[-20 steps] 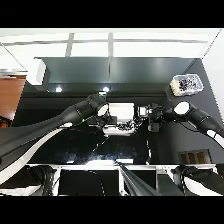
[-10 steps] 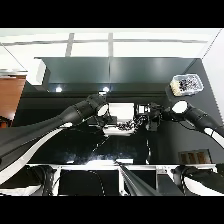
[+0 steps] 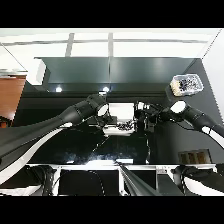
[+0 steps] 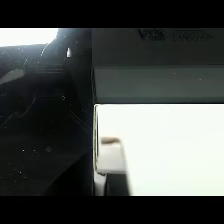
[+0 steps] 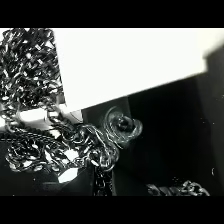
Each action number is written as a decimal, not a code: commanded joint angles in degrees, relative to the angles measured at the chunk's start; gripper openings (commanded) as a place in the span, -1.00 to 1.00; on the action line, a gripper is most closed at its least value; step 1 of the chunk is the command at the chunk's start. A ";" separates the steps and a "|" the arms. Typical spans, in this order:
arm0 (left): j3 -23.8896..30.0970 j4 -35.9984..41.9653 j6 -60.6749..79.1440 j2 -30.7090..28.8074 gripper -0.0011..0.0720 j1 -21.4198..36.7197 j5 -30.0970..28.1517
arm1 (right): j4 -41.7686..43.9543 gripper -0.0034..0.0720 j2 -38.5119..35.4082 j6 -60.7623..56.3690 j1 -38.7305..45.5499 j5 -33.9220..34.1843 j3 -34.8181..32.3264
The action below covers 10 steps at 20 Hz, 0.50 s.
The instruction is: Fold the box and place the chain.
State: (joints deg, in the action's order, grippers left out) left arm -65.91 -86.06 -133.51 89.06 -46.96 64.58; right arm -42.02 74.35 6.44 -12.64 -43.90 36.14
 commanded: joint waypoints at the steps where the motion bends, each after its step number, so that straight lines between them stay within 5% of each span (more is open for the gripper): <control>1: -0.04 -0.02 0.00 0.02 -0.89 0.04 -0.02 | -0.02 -0.87 -0.33 -4.24 0.02 -2.43 0.02; 10: -0.04 -0.02 0.02 0.02 -0.89 0.04 0.02 | -3.21 -0.87 -19.19 -32.22 3.69 -7.52 1.64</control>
State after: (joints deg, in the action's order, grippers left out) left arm -65.91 -86.06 -133.51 89.06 -46.96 64.58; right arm -44.51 61.91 -14.63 -10.50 -47.75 36.67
